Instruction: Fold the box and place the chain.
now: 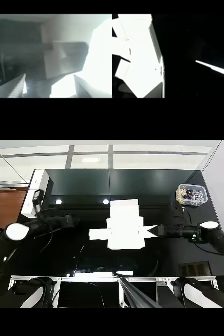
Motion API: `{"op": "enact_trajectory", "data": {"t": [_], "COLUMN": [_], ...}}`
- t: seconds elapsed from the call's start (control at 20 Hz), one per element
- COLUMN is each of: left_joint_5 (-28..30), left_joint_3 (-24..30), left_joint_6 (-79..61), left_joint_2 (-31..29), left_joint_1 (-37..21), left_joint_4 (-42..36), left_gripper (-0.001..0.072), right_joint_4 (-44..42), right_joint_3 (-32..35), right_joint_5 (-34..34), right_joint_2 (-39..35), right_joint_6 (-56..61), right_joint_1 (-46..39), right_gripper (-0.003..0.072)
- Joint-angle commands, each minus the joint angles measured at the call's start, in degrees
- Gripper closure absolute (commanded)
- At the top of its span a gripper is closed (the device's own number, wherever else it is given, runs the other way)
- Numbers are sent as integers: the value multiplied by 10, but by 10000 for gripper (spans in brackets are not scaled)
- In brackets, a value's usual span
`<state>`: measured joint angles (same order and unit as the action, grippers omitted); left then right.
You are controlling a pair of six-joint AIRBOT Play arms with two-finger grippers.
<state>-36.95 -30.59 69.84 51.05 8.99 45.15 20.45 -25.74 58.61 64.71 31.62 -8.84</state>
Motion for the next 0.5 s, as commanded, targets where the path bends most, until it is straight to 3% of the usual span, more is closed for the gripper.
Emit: {"op": "enact_trajectory", "data": {"t": [0.0, 0.1, 0.2, 0.3, 0.45], "left_joint_5": [-121, -218, -278, -293, -328], "left_joint_3": [-84, -139, -181, -212, -260], "left_joint_6": [-74, -99, -192, -256, -296], "left_joint_2": [141, 238, 310, 358, 419], "left_joint_1": [8, 8, 8, 8, 10], "left_joint_4": [-57, -74, -151, -210, -219], "left_gripper": [16, 16, 16, 16, 16], "right_joint_4": [-29, -28, -28, -28, -28], "right_joint_3": [29, 29, 29, 29, 29], "right_joint_5": [-48, -47, -40, -33, -27], "right_joint_2": [-44, -44, -44, -44, -44], "right_joint_6": [-6, -6, -6, -6, -6], "right_joint_1": [52, 62, 65, 65, 65], "right_gripper": [668, 668, 668, 668, 668]}}
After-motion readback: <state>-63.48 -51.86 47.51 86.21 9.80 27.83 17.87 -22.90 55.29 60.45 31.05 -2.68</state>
